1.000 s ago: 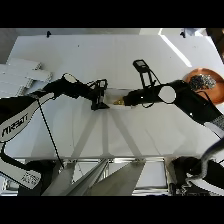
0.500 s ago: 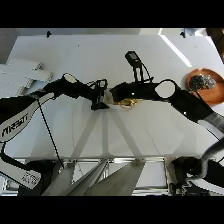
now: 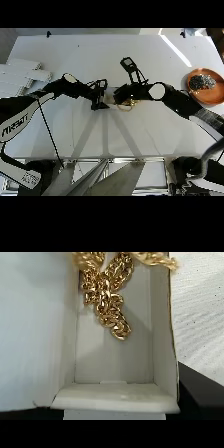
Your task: Fold the box and place the chain.
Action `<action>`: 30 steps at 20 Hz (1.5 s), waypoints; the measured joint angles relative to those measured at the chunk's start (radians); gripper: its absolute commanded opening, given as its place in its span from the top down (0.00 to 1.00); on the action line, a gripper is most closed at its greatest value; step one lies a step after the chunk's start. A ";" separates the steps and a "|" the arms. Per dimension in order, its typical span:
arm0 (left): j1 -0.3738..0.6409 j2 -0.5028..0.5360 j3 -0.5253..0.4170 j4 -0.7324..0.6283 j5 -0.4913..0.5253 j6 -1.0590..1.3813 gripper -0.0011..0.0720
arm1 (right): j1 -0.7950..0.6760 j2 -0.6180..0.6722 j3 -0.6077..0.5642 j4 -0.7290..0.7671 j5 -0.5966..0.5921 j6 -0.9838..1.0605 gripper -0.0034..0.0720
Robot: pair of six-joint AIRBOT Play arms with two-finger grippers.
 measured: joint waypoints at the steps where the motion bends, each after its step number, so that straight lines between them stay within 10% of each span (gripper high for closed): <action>1: 0.000 0.000 0.000 0.000 0.000 0.000 0.51 | 0.000 -0.004 0.000 -0.026 0.013 0.006 0.47; 16: 0.000 0.000 0.000 0.000 0.000 0.000 0.51 | -0.219 0.124 0.000 -0.240 0.340 0.197 0.47; 19: 0.000 0.000 0.000 0.000 0.000 0.000 0.51 | -0.282 0.130 -0.002 -0.377 0.396 0.268 0.25; 30: 0.000 0.000 0.000 0.000 0.000 0.000 0.51 | -0.323 -0.063 -0.002 -0.588 0.333 0.211 0.27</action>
